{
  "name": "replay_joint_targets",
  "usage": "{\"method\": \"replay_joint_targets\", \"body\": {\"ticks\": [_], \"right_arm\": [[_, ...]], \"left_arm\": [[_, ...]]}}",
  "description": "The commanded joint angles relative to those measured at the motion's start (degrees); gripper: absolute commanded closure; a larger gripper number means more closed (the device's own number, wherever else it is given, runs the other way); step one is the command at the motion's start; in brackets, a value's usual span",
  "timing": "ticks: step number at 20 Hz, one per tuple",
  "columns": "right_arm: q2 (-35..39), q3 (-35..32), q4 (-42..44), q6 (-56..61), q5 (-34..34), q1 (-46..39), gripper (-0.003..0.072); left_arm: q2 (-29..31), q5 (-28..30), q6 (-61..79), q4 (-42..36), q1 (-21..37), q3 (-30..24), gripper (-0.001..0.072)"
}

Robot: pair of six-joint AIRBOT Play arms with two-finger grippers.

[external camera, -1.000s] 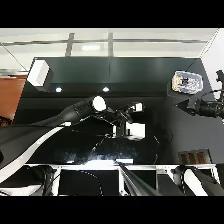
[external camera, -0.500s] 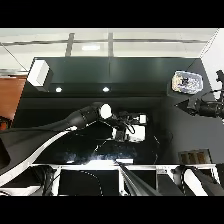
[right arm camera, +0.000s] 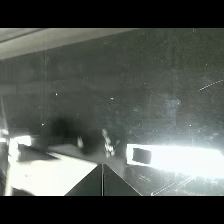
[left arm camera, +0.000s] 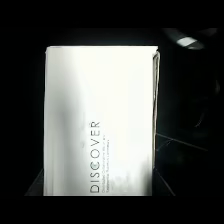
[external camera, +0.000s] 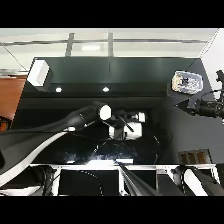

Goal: Fold the box and place the chain.

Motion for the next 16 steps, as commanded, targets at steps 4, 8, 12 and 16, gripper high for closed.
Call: {"method": "replay_joint_targets", "body": {"ticks": [4, 8, 12, 16], "right_arm": [[0.0, 0.0, 0.0, 0.0, 0.0, 0.0, 0.0674], [0.0, 0.0, -0.4, 0.0, 0.0, 0.0, 0.0674], [0.0, -0.5, -0.4, 0.0, -0.7, 0.0, 0.0674], [0.0, -0.7, -0.5, 0.0, -1.3, 0.0, 0.0674]], "left_arm": [[7.0, -16.7, -35.9, 21.9, 19.5, -0.1, 0.0361], [9.8, -23.5, -45.0, 28.1, 39.9, -0.1, 0.036], [10.6, -23.8, -48.6, 25.9, 59.6, 0.0, 0.0359], [10.6, -14.0, -42.8, 18.9, 70.8, 0.0, 0.0358]]}}
